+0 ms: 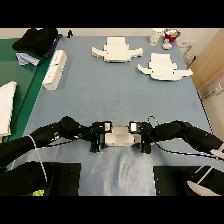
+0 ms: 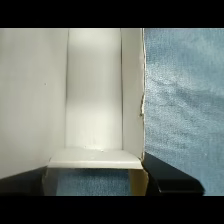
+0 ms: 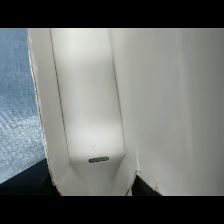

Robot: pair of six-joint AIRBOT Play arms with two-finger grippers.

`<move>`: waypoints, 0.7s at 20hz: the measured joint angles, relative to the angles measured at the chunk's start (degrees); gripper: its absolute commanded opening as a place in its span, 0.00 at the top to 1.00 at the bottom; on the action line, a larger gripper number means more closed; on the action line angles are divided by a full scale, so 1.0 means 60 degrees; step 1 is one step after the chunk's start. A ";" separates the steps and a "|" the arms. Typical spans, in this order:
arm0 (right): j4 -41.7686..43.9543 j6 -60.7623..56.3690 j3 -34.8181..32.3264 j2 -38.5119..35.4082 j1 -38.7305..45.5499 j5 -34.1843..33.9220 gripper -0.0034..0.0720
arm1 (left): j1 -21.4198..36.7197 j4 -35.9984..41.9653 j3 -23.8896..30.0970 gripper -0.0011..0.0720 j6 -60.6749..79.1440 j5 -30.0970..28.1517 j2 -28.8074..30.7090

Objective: Fold the box.

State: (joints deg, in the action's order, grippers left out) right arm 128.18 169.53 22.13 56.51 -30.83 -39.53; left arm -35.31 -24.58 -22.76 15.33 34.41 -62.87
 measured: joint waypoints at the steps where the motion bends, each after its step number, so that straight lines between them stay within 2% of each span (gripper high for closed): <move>1: 0.0004 0.0000 0.0000 0.0000 0.0000 0.0000 0.30 | 0.0000 0.0000 0.0000 0.34 0.0011 0.0007 0.0000; 14: 0.0000 0.0000 0.0000 0.0000 0.0000 0.0004 0.30 | 0.0000 -0.0018 0.0000 0.34 0.0036 0.0084 0.0000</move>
